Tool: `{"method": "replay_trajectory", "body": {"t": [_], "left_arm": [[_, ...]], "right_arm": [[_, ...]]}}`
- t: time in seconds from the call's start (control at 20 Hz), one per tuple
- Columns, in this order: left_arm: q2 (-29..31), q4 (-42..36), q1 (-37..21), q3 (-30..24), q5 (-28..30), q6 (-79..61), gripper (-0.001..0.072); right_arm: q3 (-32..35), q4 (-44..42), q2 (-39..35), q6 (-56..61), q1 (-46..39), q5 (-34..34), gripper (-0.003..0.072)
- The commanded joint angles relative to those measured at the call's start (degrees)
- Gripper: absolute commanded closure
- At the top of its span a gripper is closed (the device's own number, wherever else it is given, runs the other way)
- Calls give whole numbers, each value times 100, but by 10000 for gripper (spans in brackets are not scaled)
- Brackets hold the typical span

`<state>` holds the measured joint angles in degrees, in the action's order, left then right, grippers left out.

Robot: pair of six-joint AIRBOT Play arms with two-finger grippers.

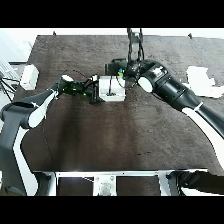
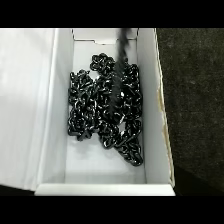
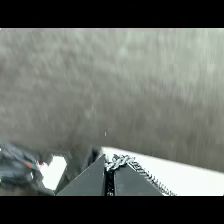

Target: Fold the box and place the chain.

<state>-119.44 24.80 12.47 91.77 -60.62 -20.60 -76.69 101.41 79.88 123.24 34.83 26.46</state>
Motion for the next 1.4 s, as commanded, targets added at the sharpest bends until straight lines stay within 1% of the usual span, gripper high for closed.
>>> {"method": "replay_trajectory", "body": {"t": [0.0,0.1,0.25,0.35,0.45,0.5,0.55,0.6,0.65,0.8,0.95,1.05,1.15,1.25,1.35], "left_arm": [[2,0,-2,0,0,0,253],[2,0,-2,0,2,0,252],[2,0,-2,0,0,0,253],[2,0,-2,0,0,0,253],[2,0,-2,0,2,0,253],[2,0,-2,0,2,0,253],[2,0,-2,0,0,0,253],[2,0,-2,0,2,0,253],[2,0,-2,0,0,0,253],[2,0,-2,0,0,0,253],[2,0,-2,0,0,0,253],[2,0,-2,0,0,0,253],[2,0,-2,0,0,0,252],[2,0,-2,0,2,0,253],[2,0,-2,0,0,0,253]], "right_arm": [[522,-177,57,409,11,-57,675],[745,-177,188,426,-2,-514,675],[780,-177,590,428,-59,-1075,675],[780,-195,951,496,-149,-1298,675],[780,-197,1296,673,-227,-1318,672],[780,-199,1423,708,-254,-1316,606],[780,-195,1508,706,-271,-1316,379],[780,-195,1523,706,-302,-1316,231],[780,-195,1486,706,-321,-1316,211],[782,-140,1082,544,-402,-1097,212],[796,-125,570,-76,-721,-422,212],[804,-125,483,-227,-1095,-81,211],[953,-133,570,-223,-1530,-155,212],[1043,-302,848,-221,-1934,-310,212],[1043,-555,1237,-223,-2194,-721,222]]}}
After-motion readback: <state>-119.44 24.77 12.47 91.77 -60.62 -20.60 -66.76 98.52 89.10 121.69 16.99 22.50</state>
